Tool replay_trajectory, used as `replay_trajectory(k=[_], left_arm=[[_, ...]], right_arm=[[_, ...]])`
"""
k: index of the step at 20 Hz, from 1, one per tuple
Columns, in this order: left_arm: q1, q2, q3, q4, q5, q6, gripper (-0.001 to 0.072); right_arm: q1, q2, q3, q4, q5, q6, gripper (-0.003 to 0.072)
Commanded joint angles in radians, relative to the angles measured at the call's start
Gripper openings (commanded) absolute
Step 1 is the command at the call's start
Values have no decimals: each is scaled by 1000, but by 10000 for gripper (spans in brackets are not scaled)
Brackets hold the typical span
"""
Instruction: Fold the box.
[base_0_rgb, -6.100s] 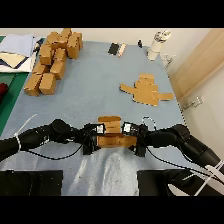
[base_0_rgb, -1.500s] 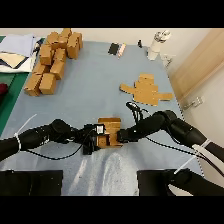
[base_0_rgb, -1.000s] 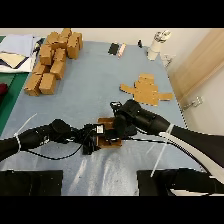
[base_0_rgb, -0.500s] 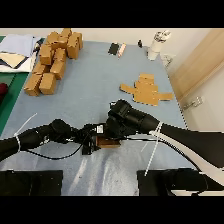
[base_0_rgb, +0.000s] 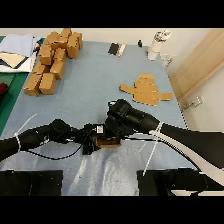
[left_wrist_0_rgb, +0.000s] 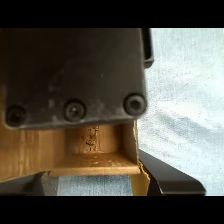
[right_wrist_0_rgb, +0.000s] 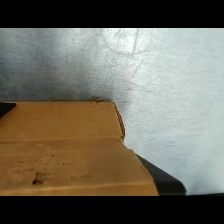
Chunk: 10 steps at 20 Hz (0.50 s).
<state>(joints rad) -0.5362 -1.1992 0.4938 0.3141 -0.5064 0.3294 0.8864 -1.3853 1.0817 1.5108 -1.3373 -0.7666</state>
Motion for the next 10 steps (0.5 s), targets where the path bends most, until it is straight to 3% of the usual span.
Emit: replay_trajectory(k=[1, 10], left_arm=[[0, 0, 1, 0, -1, -2, 527], [0, 0, 0, 0, 0, -2, 527]], right_arm=[[-2, 1, 2, -53, -8, 11, 385], [-2, 52, 6, 18, -58, 10, 384]])
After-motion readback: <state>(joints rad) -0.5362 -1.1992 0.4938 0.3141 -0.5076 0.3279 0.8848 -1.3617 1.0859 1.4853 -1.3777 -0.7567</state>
